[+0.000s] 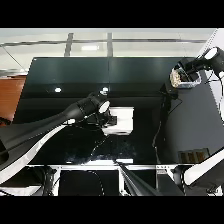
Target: Fold the box and place the chain.
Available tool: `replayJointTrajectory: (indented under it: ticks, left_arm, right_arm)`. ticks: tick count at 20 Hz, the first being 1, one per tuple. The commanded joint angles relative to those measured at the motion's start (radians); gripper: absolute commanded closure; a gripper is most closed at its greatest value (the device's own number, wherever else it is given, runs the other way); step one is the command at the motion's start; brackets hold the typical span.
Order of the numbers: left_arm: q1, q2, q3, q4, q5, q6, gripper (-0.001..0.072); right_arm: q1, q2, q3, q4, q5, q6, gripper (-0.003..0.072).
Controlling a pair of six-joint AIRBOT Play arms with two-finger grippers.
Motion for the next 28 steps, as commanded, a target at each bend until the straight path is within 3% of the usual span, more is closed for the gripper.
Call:
replayJointTrajectory:
  ticks: [1,5,6,7,20,21,22,28]
  left_arm:
    - [0.000,-0.001,0.000,0.000,0.000,0.000,0.0681]
    - [0.000,-0.001,0.000,0.000,0.000,0.000,0.0681]
    - [0.000,-0.001,0.000,0.000,-0.001,0.000,0.0681]
    - [0.000,-0.001,0.000,0.000,-0.001,0.000,0.0681]
    - [0.000,-0.001,0.000,0.000,0.000,0.000,0.0682]
    - [0.000,-0.001,0.000,0.000,0.000,0.000,0.0681]
    - [0.000,-0.001,0.000,0.000,0.000,0.000,0.0681]
    - [0.000,-0.001,0.000,0.000,0.000,0.000,0.0681]
  right_arm:
    - [0.000,0.000,0.014,0.006,0.055,-0.020,-0.0017]
    - [0.000,0.001,0.014,0.010,0.067,-0.020,-0.0003]
    - [0.000,0.002,0.014,0.010,0.067,-0.020,0.0169]
    - [0.000,0.003,0.014,0.010,0.065,-0.020,0.0273]
    - [0.021,-0.054,0.014,-0.012,0.021,-0.020,0.0274]
    - [0.026,-0.056,0.014,-0.013,0.021,-0.024,0.0329]
    - [0.027,-0.051,0.014,-0.009,0.023,-0.054,0.0652]
    - [0.004,0.082,0.014,-0.017,0.065,-0.210,0.0671]
